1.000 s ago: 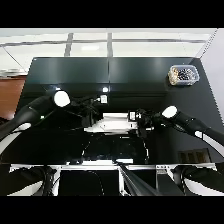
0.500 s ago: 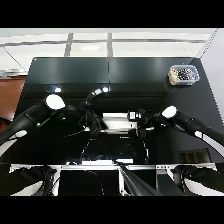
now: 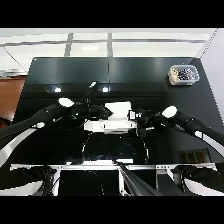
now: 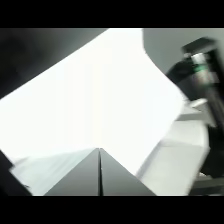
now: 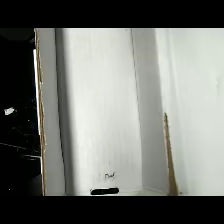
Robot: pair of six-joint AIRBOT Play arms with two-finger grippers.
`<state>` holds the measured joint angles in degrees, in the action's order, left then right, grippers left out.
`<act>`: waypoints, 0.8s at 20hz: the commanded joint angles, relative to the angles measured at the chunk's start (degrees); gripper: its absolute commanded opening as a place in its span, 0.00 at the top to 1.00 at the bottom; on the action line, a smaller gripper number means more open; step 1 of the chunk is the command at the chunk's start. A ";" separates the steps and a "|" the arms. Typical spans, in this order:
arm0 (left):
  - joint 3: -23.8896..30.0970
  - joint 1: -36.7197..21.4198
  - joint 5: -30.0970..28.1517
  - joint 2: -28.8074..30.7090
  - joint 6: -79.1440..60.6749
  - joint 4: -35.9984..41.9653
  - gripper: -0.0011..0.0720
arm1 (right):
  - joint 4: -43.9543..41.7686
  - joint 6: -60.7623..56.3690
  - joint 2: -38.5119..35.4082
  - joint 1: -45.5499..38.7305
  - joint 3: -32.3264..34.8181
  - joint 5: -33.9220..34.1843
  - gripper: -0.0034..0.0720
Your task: Fold the box and place the chain.
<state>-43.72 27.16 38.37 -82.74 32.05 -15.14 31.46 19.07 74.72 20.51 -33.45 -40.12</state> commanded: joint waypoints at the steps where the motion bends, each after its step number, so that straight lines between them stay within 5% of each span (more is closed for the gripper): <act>1: -0.02 -0.07 -0.17 -2.38 -0.13 -0.90 0.95 | 0.09 0.09 -0.02 0.02 -0.04 -0.13 0.79; 8: -2.75 -6.14 6.45 6.60 -0.11 -9.07 0.95 | 0.09 0.09 -0.02 0.02 -0.04 -0.13 0.79; 12: -2.40 -9.90 19.85 17.03 2.45 -18.43 0.95 | 0.09 0.09 -0.02 0.02 -0.04 -0.13 0.79; 16: 4.90 -10.05 26.99 22.32 -8.02 -15.34 0.95 | 0.09 0.09 -0.02 0.02 -0.04 -0.13 0.79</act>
<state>-42.68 17.82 58.83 -64.27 31.16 -30.41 31.59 19.20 74.72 20.51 -33.45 -40.25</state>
